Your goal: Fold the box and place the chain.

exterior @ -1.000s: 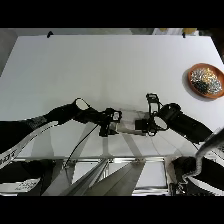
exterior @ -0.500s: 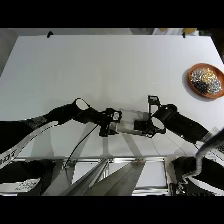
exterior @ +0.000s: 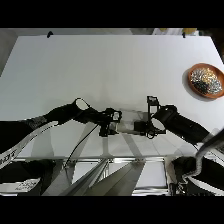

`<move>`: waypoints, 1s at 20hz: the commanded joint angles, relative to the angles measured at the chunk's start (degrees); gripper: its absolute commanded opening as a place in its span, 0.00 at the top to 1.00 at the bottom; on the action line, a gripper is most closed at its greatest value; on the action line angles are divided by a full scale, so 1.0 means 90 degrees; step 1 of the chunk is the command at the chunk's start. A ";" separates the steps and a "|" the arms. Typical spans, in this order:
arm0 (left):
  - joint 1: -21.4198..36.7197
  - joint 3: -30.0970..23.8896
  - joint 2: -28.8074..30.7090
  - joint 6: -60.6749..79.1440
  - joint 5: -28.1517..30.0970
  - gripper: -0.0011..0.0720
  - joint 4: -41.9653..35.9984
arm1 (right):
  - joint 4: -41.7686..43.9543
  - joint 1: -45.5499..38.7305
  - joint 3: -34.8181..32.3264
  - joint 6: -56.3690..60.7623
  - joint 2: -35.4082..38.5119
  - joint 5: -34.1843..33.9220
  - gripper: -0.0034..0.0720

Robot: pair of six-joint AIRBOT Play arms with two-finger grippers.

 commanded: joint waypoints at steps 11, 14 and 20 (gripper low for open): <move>-0.0002 0.0002 0.0000 0.0000 0.0000 0.64 0.0000 | -0.1307 -0.1698 0.3245 -0.4104 0.2096 0.2548 0.43; -0.0002 0.0002 0.0000 0.0000 0.0002 0.64 0.0000 | -0.1185 -0.3842 0.4223 -0.5306 0.1433 0.1979 0.46; -0.0002 0.0002 0.0000 0.0000 0.0005 0.64 -0.0002 | 0.0971 -0.6640 0.4867 -0.5928 -0.0818 0.0656 0.47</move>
